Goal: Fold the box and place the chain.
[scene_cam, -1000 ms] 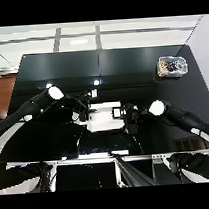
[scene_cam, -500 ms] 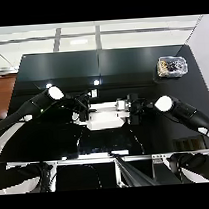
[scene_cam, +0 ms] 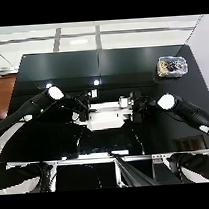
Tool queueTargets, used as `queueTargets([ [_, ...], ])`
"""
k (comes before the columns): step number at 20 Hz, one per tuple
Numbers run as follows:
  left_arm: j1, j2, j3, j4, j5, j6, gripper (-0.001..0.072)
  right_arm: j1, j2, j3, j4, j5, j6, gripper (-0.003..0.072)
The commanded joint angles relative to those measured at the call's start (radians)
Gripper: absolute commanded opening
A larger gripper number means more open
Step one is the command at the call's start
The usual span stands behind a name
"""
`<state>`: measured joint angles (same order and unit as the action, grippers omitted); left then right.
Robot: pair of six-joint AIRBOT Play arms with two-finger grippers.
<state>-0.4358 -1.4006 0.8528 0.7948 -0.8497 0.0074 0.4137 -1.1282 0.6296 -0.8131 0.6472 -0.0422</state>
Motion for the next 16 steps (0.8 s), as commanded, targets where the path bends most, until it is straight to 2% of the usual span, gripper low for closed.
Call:
queueTargets([
  [1, 0.000, -0.001, 0.001, 0.000, 0.001, 0.000, 0.0025, -0.019, 0.000, -0.003, -0.054, 0.230, 0.059, 0.0696],
  [2, 0.000, -0.001, 0.001, 0.000, 0.001, 0.000, 0.0024, -0.014, 0.000, -0.008, -0.041, 0.282, 0.081, 0.0696],
  [3, 0.000, -0.001, 0.001, 0.000, 0.001, 0.000, 0.0025, -0.003, 0.000, -0.021, -0.009, 0.282, 0.103, 0.0695],
  [8, 0.000, -0.001, 0.001, 0.000, 0.003, 0.000, 0.0025, 0.066, -0.037, -0.047, 0.201, 0.063, 0.102, 0.0696],
  [16, 0.000, -0.001, 0.001, 0.000, 0.002, 0.000, 0.0025, 0.079, -0.007, -0.042, 0.211, -0.014, 0.057, 0.0695],
])
